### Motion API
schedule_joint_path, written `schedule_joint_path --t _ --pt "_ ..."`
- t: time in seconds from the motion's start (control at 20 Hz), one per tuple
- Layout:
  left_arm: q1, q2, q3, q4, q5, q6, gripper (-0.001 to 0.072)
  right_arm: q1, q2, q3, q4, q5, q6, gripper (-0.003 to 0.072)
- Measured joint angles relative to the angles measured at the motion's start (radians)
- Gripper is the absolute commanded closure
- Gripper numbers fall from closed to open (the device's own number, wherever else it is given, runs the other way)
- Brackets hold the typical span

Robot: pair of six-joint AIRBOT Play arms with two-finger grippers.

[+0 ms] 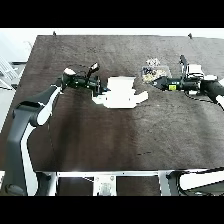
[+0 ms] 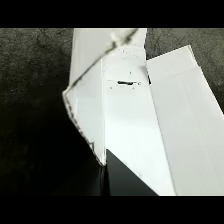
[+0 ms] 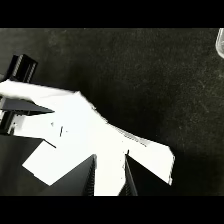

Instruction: Fold the box and place the chain.

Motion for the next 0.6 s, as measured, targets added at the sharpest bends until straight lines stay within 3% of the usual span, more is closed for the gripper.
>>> schedule_joint_path --t 0.6 --pt "-0.003 -0.013 -0.002 0.019 0.039 -0.069 0.0692 0.0 0.001 -0.027 0.038 0.001 -0.05 0.0448"
